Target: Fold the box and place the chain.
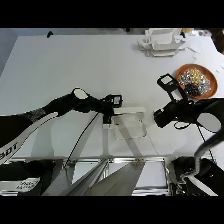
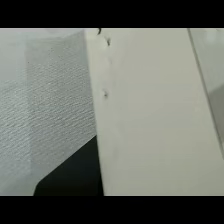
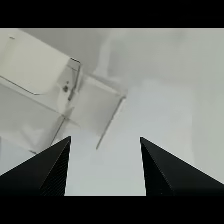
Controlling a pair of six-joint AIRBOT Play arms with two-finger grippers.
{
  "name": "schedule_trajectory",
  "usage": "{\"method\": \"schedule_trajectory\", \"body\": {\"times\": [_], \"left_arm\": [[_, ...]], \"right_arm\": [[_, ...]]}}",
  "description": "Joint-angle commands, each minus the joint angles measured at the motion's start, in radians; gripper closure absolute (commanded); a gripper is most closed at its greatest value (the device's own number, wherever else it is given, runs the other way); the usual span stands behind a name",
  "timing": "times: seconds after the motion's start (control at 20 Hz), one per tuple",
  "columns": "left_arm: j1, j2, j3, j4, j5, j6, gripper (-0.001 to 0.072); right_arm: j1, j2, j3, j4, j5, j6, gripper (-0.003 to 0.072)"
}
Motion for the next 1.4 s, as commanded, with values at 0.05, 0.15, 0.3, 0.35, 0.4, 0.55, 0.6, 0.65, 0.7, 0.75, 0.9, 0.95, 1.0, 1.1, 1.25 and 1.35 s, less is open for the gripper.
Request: {"method": "schedule_trajectory", "body": {"times": [0.05,0.15,0.3,0.35,0.4,0.55,0.6,0.65,0.7,0.75,0.9,0.95,1.0,1.1,1.25,1.35], "left_arm": [[0.0,-0.001,0.0,-0.002,-0.032,-0.004,0.0622],[-0.003,0.002,0.0,-0.036,-0.045,-0.003,0.0706],[-0.026,0.041,0.026,-0.024,-0.011,-0.031,0.0707],[-0.033,0.052,0.035,-0.021,0.022,-0.038,0.0707],[-0.037,0.054,0.045,-0.016,0.033,-0.039,0.0707],[-0.036,0.048,0.051,0.035,0.043,-0.068,0.0707],[-0.036,0.044,0.051,0.071,0.052,-0.09,0.0707],[-0.036,0.04,0.051,0.103,0.059,-0.112,0.0707],[-0.036,0.032,0.051,0.113,0.059,-0.117,0.0707],[-0.036,0.026,0.051,0.113,0.06,-0.117,0.0707],[-0.037,0.011,0.051,0.113,0.059,-0.117,0.0707],[-0.036,0.01,0.051,0.113,0.06,-0.117,0.0706],[-0.036,0.007,0.051,0.113,0.06,-0.117,0.0706],[-0.036,0.005,0.051,0.113,0.06,-0.117,0.0706],[-0.036,0.005,0.051,0.113,0.06,-0.117,0.0705],[-0.036,0.005,0.051,0.113,0.06,-0.117,0.0703]], "right_arm": [[0.0,0.0,0.001,0.116,-0.031,-0.183,0.0207],[0.0,0.001,0.001,0.137,-0.026,-0.183,0.0207],[0.0,0.0,0.001,0.131,-0.011,-0.183,0.0207],[0.0,0.0,0.001,0.129,-0.008,-0.183,0.0207],[0.0,0.001,0.001,0.129,-0.008,-0.186,0.0207],[0.0,0.0,0.001,0.126,-0.008,-0.19,0.0207],[0.0,0.001,0.001,0.125,-0.008,-0.19,0.0207],[0.0,0.001,0.001,0.126,-0.008,-0.19,0.0207],[0.0,0.0,0.001,0.126,-0.008,-0.19,0.0207],[0.0,0.0,0.001,0.126,-0.009,-0.19,0.0207],[0.0,0.0,0.001,0.126,-0.009,-0.19,0.0207],[0.0,0.0,0.001,0.126,-0.009,-0.19,0.0207],[0.0,0.0,0.001,0.125,-0.009,-0.19,0.0207],[0.0,0.0,0.001,0.126,-0.009,-0.19,0.0207],[0.0,0.0,0.001,0.126,-0.008,-0.19,0.0207],[0.0,0.0,0.001,0.126,-0.008,-0.19,0.0207]]}}
